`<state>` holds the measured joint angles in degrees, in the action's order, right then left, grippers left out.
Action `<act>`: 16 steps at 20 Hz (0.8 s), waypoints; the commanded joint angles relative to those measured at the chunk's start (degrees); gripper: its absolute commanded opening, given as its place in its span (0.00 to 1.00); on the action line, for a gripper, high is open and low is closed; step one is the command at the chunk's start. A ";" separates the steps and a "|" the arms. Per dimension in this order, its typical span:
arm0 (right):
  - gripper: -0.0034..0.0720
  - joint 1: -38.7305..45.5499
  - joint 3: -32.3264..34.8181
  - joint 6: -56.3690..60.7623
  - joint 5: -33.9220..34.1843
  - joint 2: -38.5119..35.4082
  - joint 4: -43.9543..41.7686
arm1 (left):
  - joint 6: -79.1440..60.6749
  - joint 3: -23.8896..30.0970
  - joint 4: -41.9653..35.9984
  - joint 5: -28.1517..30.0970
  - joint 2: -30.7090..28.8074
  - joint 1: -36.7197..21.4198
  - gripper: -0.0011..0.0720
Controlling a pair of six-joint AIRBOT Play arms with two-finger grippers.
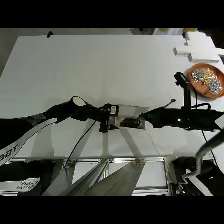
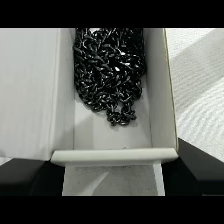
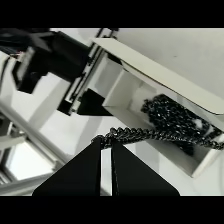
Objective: Fold the box and place the chain.
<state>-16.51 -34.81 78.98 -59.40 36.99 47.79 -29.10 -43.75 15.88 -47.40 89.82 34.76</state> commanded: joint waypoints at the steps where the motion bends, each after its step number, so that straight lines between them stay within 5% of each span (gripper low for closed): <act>1: 0.07 -0.39 0.07 -5.46 -1.05 4.70 1.92 | 0.00 0.00 0.02 0.02 0.00 -0.02 0.30; 3: 0.12 -2.62 0.07 -9.01 -1.22 7.21 2.64 | -0.02 0.00 0.02 0.02 0.00 -0.02 0.30; 5: 0.36 -4.68 0.04 -8.98 -0.35 9.03 5.09 | 0.00 0.00 0.02 0.00 -0.02 -0.02 0.30; 6: 0.39 -4.79 -0.09 -8.96 -0.46 9.40 5.64 | 0.00 0.00 0.02 0.02 0.00 -0.04 0.30; 8: 0.38 -4.66 -2.32 -8.17 -2.36 9.44 8.57 | -0.02 0.00 0.02 0.00 0.00 -0.02 0.30; 12: 0.06 1.55 -10.99 -3.30 -7.04 9.44 18.67 | -0.02 0.00 0.02 0.00 0.00 -0.02 0.30; 16: 0.06 8.44 -11.93 4.83 -7.08 11.02 29.66 | 0.00 0.00 0.00 0.00 0.00 -0.02 0.30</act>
<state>-12.03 -45.19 77.78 -65.43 46.87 68.31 -29.10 -43.77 15.88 -47.40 89.82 34.76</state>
